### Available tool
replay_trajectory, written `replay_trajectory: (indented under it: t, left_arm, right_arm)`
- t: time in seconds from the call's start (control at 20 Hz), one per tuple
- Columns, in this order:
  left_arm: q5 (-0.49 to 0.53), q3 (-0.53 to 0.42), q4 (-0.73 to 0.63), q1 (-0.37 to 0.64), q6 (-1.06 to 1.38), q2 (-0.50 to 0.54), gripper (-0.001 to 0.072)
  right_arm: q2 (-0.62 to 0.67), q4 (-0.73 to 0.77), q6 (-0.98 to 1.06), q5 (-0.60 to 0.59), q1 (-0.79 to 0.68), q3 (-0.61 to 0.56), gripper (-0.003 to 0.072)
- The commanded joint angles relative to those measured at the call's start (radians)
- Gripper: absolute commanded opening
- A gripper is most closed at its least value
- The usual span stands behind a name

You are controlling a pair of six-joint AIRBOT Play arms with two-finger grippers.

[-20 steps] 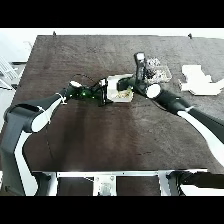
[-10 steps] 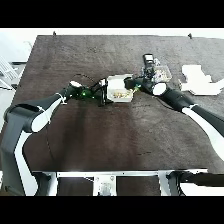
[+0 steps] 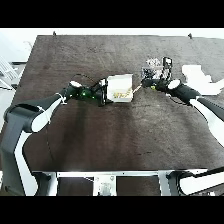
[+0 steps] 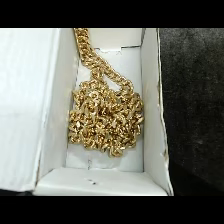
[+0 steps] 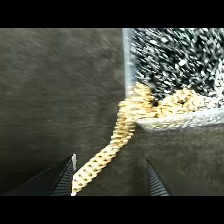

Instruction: Fold the box and place the chain.

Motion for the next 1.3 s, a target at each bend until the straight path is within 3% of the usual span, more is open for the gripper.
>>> replay_trajectory:
  t: [0.0,0.25,0.45,0.55,0.75,0.95,1.25]
  left_arm:
    - [0.000,0.000,0.000,0.000,0.000,0.000,0.0289]
    - [0.000,0.000,0.000,0.000,0.000,0.000,0.0289]
    - [0.000,0.000,0.000,0.000,0.000,0.000,0.0289]
    - [0.001,0.000,0.000,0.000,0.000,0.000,0.0289]
    - [0.000,0.000,0.000,0.000,0.000,0.000,0.0289]
    - [0.000,0.000,0.000,0.000,0.000,0.000,0.0289]
    - [0.000,0.000,0.000,0.000,0.000,0.000,0.0288]
  right_arm:
    - [-0.113,0.005,-0.055,0.126,-0.034,0.120,0.0522]
    - [-0.221,0.005,-0.059,0.205,-0.034,0.265,0.0510]
    - [-0.227,0.043,-0.172,0.232,-0.038,0.279,0.0343]
    - [-0.227,0.050,-0.227,0.224,-0.038,0.279,0.0192]
    - [-0.224,0.080,-0.260,0.217,-0.029,0.279,0.0003]
    - [-0.183,0.136,-0.258,0.228,-0.027,0.278,0.0001]
    - [0.106,0.128,-0.254,0.230,0.000,0.257,0.0001]
